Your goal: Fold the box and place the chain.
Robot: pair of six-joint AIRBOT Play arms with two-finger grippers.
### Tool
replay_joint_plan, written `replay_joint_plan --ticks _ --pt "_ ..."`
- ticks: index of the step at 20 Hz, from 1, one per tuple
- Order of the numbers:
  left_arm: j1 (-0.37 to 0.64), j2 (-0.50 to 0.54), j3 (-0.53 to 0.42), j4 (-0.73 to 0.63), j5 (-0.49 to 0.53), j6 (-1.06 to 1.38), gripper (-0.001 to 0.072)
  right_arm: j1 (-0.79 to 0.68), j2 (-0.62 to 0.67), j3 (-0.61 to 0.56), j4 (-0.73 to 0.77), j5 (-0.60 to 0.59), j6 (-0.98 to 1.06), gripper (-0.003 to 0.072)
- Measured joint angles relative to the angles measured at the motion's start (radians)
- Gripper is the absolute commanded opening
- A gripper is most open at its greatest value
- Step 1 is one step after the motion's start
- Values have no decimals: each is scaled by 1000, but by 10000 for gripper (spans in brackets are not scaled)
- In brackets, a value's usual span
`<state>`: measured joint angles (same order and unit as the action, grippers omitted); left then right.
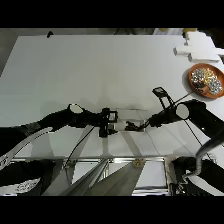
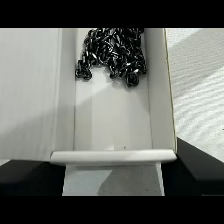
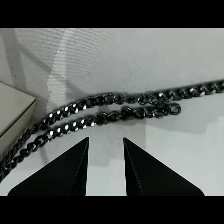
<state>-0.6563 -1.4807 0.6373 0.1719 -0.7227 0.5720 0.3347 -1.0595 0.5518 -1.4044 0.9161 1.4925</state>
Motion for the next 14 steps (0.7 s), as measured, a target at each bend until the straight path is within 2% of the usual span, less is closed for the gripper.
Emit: replay_joint_plan --ticks 8,10,12,13,14 --pt "0 0 0 0 0 0 134 14 -48 -1 -11 -61 32 236" --pt "0 0 0 0 0 0 134 14 -54 0 -16 -53 40 104" --pt "0 0 0 0 0 0 134 14 -58 0 -19 -39 48 99" --pt "0 0 0 0 0 0 134 14 -59 0 -19 -34 48 44" --pt "0 0 0 0 0 0 134 14 -60 0 -18 -28 48 33"
